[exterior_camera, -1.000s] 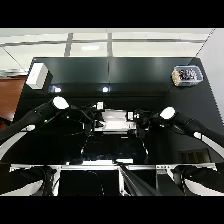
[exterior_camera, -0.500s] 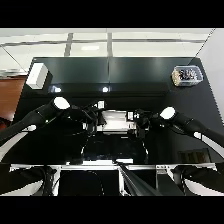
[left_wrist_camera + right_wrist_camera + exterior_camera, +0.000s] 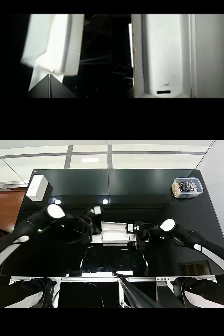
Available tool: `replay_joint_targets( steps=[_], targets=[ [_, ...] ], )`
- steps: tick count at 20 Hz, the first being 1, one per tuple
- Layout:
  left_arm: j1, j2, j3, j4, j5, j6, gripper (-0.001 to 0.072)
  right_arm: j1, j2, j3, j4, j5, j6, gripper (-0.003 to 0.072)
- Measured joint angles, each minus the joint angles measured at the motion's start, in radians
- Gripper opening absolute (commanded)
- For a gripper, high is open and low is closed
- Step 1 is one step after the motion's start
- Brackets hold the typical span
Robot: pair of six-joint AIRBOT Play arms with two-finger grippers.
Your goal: Fold the box and place the chain.
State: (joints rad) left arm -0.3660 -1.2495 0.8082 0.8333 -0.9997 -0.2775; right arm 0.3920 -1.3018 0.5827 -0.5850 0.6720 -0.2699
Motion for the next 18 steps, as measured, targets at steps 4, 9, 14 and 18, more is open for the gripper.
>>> replay_joint_targets(
  steps=[4, 9, 14, 18],
  targets=[
    [0.179, 0.036, -0.013, 0.131, -0.071, -0.448, 0.0031, 0.000, 0.000, 0.000, 0.000, 0.000, 0.000, 0.0443],
    [0.389, -0.065, -0.123, -0.048, -0.143, -0.771, 0.0028, 0.000, 0.000, 0.000, 0.000, 0.000, 0.000, 0.0443],
    [0.360, -0.197, -0.170, -0.261, -0.135, -0.784, 0.0029, 0.000, 0.000, 0.000, 0.000, 0.000, 0.000, 0.0443],
    [0.288, -0.229, -0.178, -0.314, -0.104, -0.780, 0.0029, 0.000, 0.000, 0.000, 0.000, 0.000, 0.000, 0.0443]
  ],
)
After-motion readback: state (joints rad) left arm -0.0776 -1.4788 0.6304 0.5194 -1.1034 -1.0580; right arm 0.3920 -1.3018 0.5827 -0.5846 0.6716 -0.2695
